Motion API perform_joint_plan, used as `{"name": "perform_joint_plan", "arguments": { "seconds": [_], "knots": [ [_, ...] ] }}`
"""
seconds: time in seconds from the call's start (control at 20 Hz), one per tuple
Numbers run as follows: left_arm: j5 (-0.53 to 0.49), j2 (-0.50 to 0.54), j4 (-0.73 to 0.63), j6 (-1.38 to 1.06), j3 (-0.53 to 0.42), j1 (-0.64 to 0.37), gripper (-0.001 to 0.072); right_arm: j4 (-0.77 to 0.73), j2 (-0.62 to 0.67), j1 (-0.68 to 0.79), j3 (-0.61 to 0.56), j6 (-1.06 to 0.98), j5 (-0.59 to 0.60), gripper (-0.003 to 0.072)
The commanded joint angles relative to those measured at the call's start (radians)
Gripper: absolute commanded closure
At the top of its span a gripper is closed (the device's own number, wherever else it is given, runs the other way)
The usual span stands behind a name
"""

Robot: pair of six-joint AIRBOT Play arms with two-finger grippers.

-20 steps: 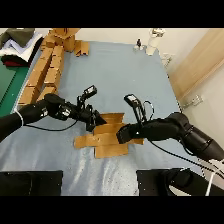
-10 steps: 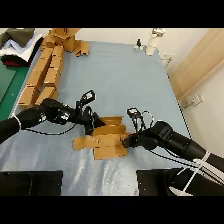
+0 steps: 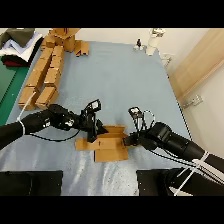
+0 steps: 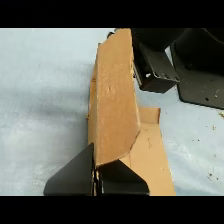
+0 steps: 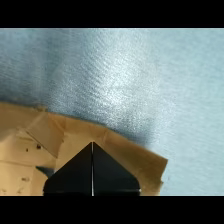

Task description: Fold the box.

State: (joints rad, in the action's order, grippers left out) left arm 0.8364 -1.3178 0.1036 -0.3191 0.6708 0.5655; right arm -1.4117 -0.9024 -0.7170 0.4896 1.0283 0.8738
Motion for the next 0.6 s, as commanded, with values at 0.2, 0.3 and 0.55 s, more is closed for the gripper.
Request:
{"name": "perform_joint_plan", "arguments": {
  "seconds": [0.2,0.3,0.55],
  "knots": [
    [-0.009,0.0,0.006,0.05,-0.013,0.029,0.0698,0.019,0.121,-0.001,-0.001,-0.023,-0.005,0.0683],
    [-0.005,0.0,0.029,0.089,-0.013,0.029,0.0698,0.037,0.163,-0.001,-0.001,-0.032,-0.004,0.0683],
    [-0.007,0.0,0.086,0.18,-0.013,0.004,0.0698,0.073,0.217,-0.001,-0.001,-0.053,0.007,0.0683]
  ]
}}
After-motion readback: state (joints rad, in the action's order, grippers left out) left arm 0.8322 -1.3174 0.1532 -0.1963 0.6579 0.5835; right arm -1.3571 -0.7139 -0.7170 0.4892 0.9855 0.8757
